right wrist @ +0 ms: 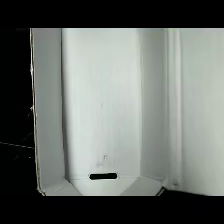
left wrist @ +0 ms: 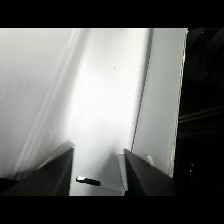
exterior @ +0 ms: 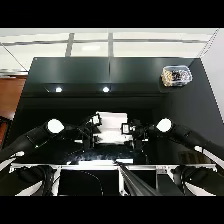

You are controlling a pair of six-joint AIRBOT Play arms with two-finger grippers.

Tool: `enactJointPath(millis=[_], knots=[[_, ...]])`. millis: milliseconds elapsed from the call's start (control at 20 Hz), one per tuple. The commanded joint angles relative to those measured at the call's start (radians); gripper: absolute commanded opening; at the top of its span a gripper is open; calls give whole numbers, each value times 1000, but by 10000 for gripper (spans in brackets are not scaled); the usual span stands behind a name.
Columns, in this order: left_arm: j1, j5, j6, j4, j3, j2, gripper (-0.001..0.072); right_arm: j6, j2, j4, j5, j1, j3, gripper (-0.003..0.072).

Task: Fold the box and place the chain.

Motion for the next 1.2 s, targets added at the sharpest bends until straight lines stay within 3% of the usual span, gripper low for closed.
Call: enactJointPath(millis=[0, 50, 100, 150, 200, 250, 300, 500, 600, 700, 800, 950, 1150], knots=[[0, 5, 4, 2, 1, -3, 357, -1, 0, 0, 0, 1, 1, 484], [0, 5, 4, 2, 1, -3, 239, 0, 0, 0, 0, 1, 1, 484], [0, 5, 4, 0, 1, -3, 276, 0, 0, 0, 0, 1, 1, 483], [0, 4, 4, 0, 1, -3, 429, 0, 0, 0, 0, 1, 1, 484], [0, 2, 3, 2, 1, -2, 412, 0, 0, 0, 0, 1, 1, 484], [4, -2, -7, 27, 4, 5, 129, 0, 0, 0, 0, 1, 1, 484], [13, -16, -46, 80, 14, 21, 34, 0, 0, 0, 0, 1, 1, 484], [154, -111, -470, 368, 43, 150, 30, 0, 0, 0, 0, 1, 1, 484], [298, -174, -761, 524, 43, 212, 31, 0, 0, 0, 0, 1, 1, 484], [459, -291, -883, 591, 43, 232, 31, 0, 0, 0, 0, 1, 1, 484], [586, -361, -928, 572, 36, 227, 30, 0, 0, 0, 0, 1, 1, 484], [723, -370, -1204, 452, -24, 218, 31, 0, 0, 0, 0, 1, 1, 484], [729, -492, -1048, 94, -121, 95, 28, 0, 0, 0, 0, 1, 1, 484]])
